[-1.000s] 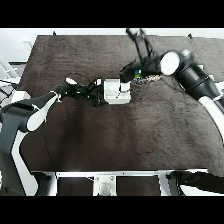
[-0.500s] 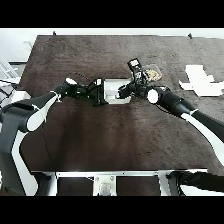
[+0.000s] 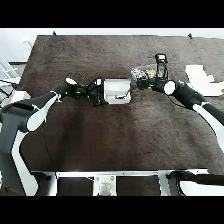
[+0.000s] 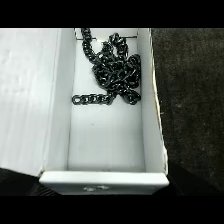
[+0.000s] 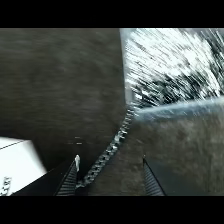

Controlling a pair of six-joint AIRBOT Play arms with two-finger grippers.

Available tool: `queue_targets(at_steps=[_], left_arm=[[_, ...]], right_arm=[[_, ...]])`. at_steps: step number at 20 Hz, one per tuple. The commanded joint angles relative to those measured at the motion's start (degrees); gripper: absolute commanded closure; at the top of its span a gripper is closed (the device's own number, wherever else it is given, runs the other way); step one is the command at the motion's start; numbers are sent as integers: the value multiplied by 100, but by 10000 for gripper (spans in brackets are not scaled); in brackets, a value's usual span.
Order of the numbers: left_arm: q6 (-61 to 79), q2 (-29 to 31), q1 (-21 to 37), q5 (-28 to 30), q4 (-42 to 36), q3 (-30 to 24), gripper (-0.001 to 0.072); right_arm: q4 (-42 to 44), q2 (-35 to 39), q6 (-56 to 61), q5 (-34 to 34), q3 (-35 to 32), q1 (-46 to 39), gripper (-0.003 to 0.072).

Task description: Fold the box and place the chain.

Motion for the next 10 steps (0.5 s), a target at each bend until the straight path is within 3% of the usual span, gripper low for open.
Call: queue_targets(at_steps=[1,4,8,10], left_arm=[[0,-2,0,2,0,-2,166],[2,-2,0,4,0,-2,166],[2,-2,0,2,0,-2,166],[2,-2,0,2,0,-2,166]], right_arm=[[608,-916,-251,831,719,-229,192],[750,-1622,-286,1093,1403,-227,178],[769,-1963,-289,1097,1816,-227,192],[815,-2142,-286,1097,1978,-219,260]])
